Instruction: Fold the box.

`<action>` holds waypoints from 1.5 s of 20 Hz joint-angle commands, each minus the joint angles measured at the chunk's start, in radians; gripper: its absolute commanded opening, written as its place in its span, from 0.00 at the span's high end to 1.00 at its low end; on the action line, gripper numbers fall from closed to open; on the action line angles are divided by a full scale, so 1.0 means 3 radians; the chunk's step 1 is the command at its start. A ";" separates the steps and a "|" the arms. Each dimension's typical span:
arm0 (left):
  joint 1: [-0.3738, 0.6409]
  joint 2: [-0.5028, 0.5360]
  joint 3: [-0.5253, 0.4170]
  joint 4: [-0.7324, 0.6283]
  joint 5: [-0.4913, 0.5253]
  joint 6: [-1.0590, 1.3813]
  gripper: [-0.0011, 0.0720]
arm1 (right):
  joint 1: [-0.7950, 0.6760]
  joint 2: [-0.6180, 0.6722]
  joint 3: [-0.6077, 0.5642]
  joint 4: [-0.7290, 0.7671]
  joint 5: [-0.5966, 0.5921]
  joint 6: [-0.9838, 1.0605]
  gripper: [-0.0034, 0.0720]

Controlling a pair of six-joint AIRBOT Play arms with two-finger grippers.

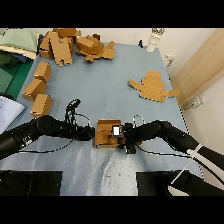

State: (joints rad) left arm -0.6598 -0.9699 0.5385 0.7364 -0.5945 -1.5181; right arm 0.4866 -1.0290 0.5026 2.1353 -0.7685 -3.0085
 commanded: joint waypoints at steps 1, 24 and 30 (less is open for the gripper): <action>0.0001 -0.0003 0.0023 0.0011 -0.0178 0.0010 0.63 | 0.0000 0.0000 -0.0001 0.0001 0.0000 0.0000 0.24; -0.0296 -0.0571 0.0469 0.0347 -0.0710 -0.1052 0.41 | 0.0000 0.0000 0.0000 0.0000 0.0000 0.0000 0.24; -0.0301 -0.0570 0.0521 0.0476 -0.0615 -0.1480 0.59 | 0.0000 0.0000 0.0000 0.0000 0.0000 0.0000 0.24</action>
State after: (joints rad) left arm -0.7494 -1.1362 0.6880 0.8646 -0.7959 -1.9091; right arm 0.4873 -1.0290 0.5030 2.1376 -0.7677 -3.0085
